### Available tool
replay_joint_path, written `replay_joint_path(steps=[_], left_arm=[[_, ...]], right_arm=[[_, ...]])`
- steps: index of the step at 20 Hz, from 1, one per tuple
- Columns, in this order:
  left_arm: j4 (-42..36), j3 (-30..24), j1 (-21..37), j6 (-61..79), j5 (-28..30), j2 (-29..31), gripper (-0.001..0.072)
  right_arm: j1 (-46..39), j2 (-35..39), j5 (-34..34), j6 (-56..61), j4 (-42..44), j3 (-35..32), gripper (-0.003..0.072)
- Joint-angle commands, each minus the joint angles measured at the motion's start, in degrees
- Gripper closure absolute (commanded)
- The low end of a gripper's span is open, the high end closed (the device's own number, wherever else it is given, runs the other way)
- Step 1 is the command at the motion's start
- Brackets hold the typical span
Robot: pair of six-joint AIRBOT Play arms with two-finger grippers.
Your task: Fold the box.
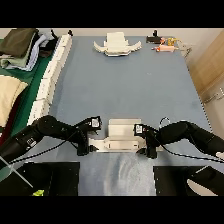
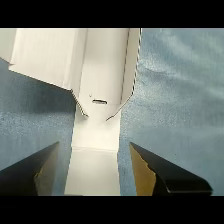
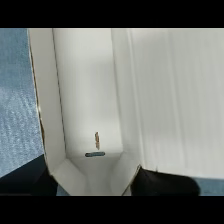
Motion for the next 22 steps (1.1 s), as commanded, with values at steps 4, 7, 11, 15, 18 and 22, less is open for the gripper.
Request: replay_joint_path(steps=[4, 7, 11, 15, 18, 22], left_arm=[[-2.54, -0.22, 0.04, 9.14, 5.57, -6.16, 0.005], [-5.53, -0.24, -1.38, 11.67, 6.03, -6.27, 0.0051], [-5.53, -0.24, -7.54, 11.56, 9.6, -7.76, 0.0155], [-5.55, -0.24, -9.31, 10.95, 10.12, -9.92, 0.0188], [-5.84, -0.17, -9.4, 10.99, 13.46, -10.91, 0.0423], [-8.96, -0.17, -9.6, 11.04, 14.34, -11.15, 0.0426]], right_arm=[[-0.02, 0.04, 0.02, 0.02, 0.0, 0.04, 0.0149], [-0.02, 0.04, 0.02, 0.02, 0.0, 0.04, 0.015], [-0.02, 0.04, 0.02, 0.02, 0.0, 0.04, 0.015], [-0.02, 0.04, 0.02, 0.02, 0.0, 0.04, 0.015], [-0.02, 0.04, 0.02, 0.02, 0.0, 0.04, 0.015], [-0.02, 0.04, 0.02, 0.02, 0.0, 0.04, 0.015]])
